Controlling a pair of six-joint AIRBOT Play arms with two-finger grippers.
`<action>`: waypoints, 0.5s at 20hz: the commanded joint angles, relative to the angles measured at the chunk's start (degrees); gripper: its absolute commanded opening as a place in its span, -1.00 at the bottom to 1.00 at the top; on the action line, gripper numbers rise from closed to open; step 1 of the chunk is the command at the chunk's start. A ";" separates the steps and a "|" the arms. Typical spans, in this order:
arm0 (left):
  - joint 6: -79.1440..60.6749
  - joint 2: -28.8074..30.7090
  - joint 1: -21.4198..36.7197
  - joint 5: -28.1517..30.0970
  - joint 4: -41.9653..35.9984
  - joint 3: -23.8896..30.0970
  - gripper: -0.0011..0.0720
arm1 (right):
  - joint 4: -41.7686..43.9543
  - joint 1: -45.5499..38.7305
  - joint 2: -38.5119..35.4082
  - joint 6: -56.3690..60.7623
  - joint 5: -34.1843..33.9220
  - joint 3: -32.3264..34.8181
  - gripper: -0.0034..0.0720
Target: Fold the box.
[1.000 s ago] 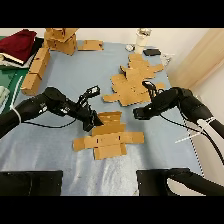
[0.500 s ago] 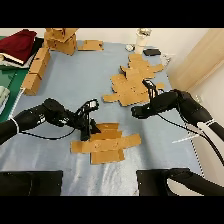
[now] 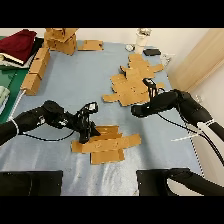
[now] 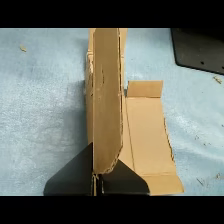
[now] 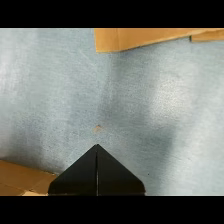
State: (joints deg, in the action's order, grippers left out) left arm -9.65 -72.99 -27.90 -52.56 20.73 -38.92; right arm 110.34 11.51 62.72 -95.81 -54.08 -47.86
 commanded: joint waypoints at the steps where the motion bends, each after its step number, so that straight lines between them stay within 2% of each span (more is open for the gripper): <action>1: -0.09 0.00 0.02 -1.81 1.16 0.11 -0.94 | -0.02 0.02 -0.04 -0.02 0.20 0.02 -0.90; 4: -1.03 0.55 0.04 -4.15 1.44 -0.09 -0.94 | -0.28 0.02 -0.04 -0.22 0.22 0.02 -0.90; 10: -1.55 1.60 0.04 -4.42 1.60 -0.07 -0.94 | -0.42 0.02 -0.04 -0.20 0.74 0.02 -0.90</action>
State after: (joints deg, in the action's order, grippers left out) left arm -10.94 -71.68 -27.92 -56.51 22.44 -38.92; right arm 110.06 11.51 62.72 -95.94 -53.69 -47.86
